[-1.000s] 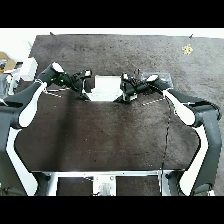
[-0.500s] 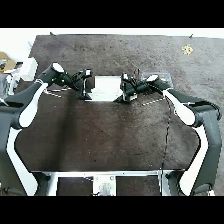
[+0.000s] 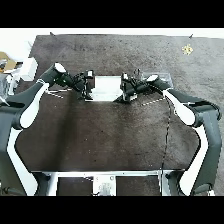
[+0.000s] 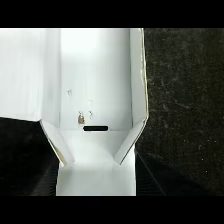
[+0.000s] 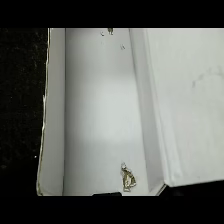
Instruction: Fold the box and place the chain.
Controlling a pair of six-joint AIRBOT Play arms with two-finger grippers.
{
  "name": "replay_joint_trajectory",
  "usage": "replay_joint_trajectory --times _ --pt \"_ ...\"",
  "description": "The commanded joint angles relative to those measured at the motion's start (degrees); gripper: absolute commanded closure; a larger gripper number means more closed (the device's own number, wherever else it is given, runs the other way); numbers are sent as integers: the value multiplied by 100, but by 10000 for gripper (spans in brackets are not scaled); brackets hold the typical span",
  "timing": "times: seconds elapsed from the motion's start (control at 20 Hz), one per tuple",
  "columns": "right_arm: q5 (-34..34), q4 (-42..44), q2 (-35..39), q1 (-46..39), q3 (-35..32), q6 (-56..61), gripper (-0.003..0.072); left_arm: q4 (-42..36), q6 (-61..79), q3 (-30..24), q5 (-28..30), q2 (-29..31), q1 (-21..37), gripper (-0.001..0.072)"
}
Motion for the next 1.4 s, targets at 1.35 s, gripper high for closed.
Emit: replay_joint_trajectory --times 1.35 --pt "2 0 0 7 -2 0 189 306 -59 59 142 39 -120 294"
